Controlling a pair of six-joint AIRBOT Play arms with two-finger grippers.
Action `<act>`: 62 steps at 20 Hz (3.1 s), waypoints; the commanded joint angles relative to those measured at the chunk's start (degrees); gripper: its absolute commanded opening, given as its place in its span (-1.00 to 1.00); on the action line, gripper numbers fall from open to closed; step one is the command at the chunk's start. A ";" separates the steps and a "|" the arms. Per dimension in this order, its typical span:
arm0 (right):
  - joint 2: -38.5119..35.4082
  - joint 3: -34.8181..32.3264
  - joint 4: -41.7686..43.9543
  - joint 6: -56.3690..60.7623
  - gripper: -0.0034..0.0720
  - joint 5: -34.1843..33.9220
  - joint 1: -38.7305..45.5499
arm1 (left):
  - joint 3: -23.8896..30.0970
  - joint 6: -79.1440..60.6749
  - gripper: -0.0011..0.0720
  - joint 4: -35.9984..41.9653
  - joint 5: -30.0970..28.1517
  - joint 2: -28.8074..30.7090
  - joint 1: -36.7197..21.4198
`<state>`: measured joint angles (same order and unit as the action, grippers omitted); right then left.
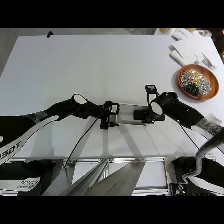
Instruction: Fold the box and place the chain.
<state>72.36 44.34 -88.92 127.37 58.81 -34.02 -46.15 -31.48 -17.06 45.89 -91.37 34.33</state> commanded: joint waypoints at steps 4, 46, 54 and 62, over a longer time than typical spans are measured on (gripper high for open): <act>-0.70 0.04 -0.20 -1.07 -0.04 -0.02 0.04 | 0.02 -0.04 -0.56 -0.15 -0.02 -0.02 -0.02; 18.34 22.69 -2.54 -34.23 -0.86 -11.02 52.83 | 0.02 -0.04 -0.56 -0.15 -0.02 -0.02 -0.02; 2.05 22.69 -2.05 -39.87 -0.86 1.33 52.70 | 0.02 -0.04 -0.56 -0.15 -0.04 -0.02 0.00; -22.38 22.67 12.26 -45.46 -0.86 17.29 52.65 | 0.02 -0.04 -0.56 -0.15 -0.02 -0.02 -0.02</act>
<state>57.82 67.00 -83.09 84.09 70.19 18.68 -46.13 -31.53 -17.21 45.87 -91.39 34.33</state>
